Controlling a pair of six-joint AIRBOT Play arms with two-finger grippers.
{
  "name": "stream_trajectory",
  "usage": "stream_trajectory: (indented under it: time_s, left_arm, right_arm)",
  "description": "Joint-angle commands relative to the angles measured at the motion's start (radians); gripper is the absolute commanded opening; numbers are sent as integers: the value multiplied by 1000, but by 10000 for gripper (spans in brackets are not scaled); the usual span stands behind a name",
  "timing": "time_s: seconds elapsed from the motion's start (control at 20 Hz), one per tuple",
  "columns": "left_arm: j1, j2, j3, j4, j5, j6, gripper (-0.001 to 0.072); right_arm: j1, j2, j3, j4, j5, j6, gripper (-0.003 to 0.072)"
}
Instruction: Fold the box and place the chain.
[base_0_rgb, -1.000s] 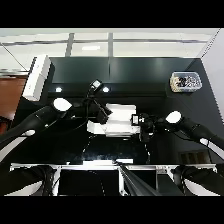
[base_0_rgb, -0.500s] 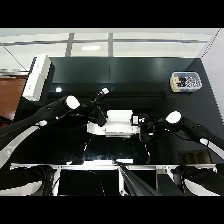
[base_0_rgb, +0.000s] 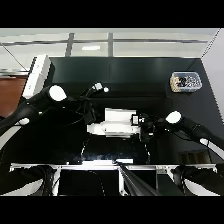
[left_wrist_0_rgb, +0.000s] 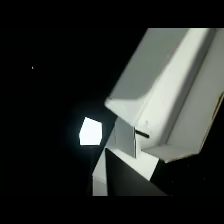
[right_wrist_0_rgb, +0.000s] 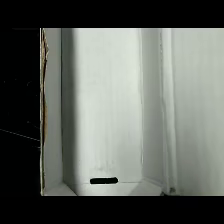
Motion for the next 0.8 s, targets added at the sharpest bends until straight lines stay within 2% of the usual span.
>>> stream_trajectory:
  time_s: [0.0,0.05,0.25,0.6,0.7,0.75]
  left_arm:
    - [47,29,-51,11,-68,143,476]
    - [44,29,-69,10,-35,188,716]
    - [-6,26,-113,44,51,376,705]
    - [-106,-7,-116,40,82,390,684]
    - [-114,-26,-116,14,77,390,566]
    - [-114,-34,-116,-16,77,390,559]
  right_arm:
    - [1,-1,0,0,-1,0,61]
    - [1,-1,0,0,-1,0,61]
    - [1,-1,0,0,-1,0,61]
    - [1,-1,0,0,-1,0,61]
    - [1,-1,0,0,-1,0,61]
    - [1,-1,0,0,-1,0,61]
